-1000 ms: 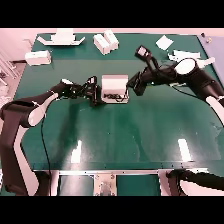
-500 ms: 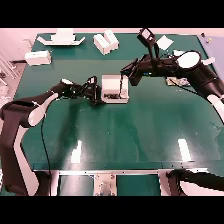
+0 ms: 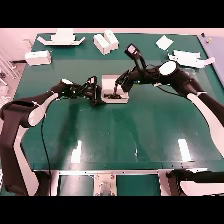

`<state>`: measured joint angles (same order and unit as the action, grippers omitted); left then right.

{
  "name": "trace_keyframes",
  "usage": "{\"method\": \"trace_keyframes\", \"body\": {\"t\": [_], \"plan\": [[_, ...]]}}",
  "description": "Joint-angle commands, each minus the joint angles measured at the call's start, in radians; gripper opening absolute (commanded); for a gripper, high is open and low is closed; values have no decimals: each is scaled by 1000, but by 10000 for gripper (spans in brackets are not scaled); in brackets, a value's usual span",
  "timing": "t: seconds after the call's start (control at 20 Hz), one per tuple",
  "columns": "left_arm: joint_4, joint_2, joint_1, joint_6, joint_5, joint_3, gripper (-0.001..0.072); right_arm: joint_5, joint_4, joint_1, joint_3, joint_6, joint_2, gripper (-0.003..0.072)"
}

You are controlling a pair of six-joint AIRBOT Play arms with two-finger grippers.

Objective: Fold the box and place the chain.

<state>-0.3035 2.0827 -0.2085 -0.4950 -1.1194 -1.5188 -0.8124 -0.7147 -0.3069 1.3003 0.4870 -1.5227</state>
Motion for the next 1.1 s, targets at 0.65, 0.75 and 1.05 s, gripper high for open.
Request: {"method": "trace_keyframes", "body": {"t": [0.65,0.75,1.05], "plan": [[0,-1,1,0,0,-1,526,42,18,134,152,-77,-5,73],[0,-1,1,0,0,-1,526,35,111,192,170,-146,-10,16],[0,-1,0,0,0,-1,526,-211,327,320,296,-241,-198,17]]}}
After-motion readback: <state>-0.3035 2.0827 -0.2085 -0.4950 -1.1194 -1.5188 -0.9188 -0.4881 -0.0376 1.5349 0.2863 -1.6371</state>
